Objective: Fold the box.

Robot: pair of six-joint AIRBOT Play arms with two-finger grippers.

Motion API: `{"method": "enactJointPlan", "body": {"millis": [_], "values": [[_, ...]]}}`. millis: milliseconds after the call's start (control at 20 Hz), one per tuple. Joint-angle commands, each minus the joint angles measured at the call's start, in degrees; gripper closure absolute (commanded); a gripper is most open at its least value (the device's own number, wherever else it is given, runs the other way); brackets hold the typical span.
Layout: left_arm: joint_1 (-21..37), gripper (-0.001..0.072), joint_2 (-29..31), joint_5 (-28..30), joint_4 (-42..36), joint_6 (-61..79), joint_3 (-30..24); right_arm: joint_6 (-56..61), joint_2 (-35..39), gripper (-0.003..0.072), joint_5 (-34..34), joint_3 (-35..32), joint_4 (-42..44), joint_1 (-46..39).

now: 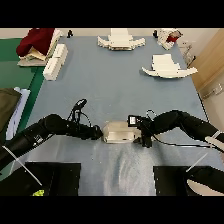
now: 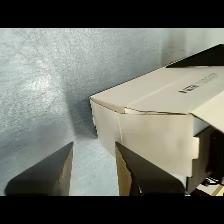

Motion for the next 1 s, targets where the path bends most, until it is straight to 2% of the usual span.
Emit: {"method": "enactJointPlan", "body": {"millis": [0, 250, 450, 650, 800, 950], "values": [[0.02, 0.0309, 0.02, -0.37, 0.11, -0.17, 0.98, 0.02, 0.0, 0.0187, 0.0, 0.07, 0.0, 0.04], [2.84, 0.0308, 0.0, -7.69, -1.36, -0.39, 4.37, 0.02, 0.0, 0.0187, 0.0, 0.07, 0.0, 0.04], [1.57, 0.0308, -0.31, -5.05, -3.63, 0.2, 3.61, 0.02, 0.0, 0.0187, 0.0, 0.07, 0.0, 0.04], [-1.31, 0.0309, -3.52, -3.76, -3.91, -0.57, 3.93, 0.02, 0.0, 0.0187, 0.0, 0.07, 0.0, 0.04], [-4.07, 0.031, -3.96, 0.33, 0.59, -8.81, 5.88, 0.02, 0.0, 0.0187, 0.0, 0.07, 0.02, 0.04], [-8.74, 0.031, -4.02, 1.31, 10.01, -20.0, 7.72, 0.02, 0.0, 0.0187, 0.0, 0.07, 0.0, 0.04]]}}
